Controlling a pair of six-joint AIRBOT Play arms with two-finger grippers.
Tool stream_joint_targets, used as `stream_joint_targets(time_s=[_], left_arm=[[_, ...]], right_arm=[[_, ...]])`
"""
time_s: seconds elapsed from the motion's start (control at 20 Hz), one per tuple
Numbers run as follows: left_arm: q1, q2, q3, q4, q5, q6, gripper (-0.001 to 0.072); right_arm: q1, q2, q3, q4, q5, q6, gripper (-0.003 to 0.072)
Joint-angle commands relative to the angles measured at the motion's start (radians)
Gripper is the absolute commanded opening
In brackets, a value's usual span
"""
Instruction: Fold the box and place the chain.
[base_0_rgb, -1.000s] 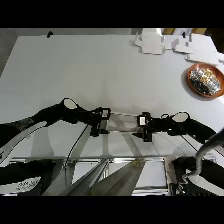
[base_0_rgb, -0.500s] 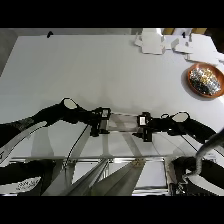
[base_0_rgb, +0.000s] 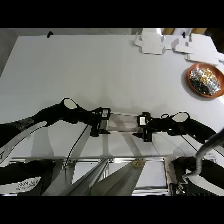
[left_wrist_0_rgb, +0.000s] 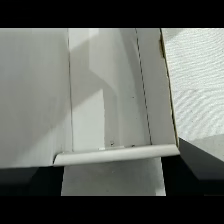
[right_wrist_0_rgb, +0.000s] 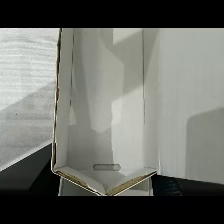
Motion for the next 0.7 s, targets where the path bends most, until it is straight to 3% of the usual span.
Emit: stream_joint_targets(time_s=[0.0, 0.35, 0.4, 0.45, 0.65], left_arm=[[-0.001, 0.001, -0.001, 0.001, -0.001, 0.002, 0.0272], [-0.001, 0.001, -0.001, 0.001, -0.001, 0.002, 0.0272], [-0.001, 0.001, -0.001, 0.001, -0.001, 0.002, 0.0272], [-0.001, 0.001, -0.001, 0.001, -0.001, 0.002, 0.0272], [-0.001, 0.001, -0.001, 0.001, -0.004, 0.002, 0.0272]], right_arm=[[0.0, 0.0, 0.0, 0.001, 0.0, 0.0, 0.041], [0.0, 0.001, 0.0, 0.001, 0.005, 0.005, 0.0406], [0.0, 0.002, 0.0, 0.0, 0.008, 0.028, 0.0482], [0.0, 0.005, 0.0, -0.004, 0.006, 0.036, 0.071], [0.0, 0.035, 0.0, -0.046, 0.029, 0.111, 0.07]])
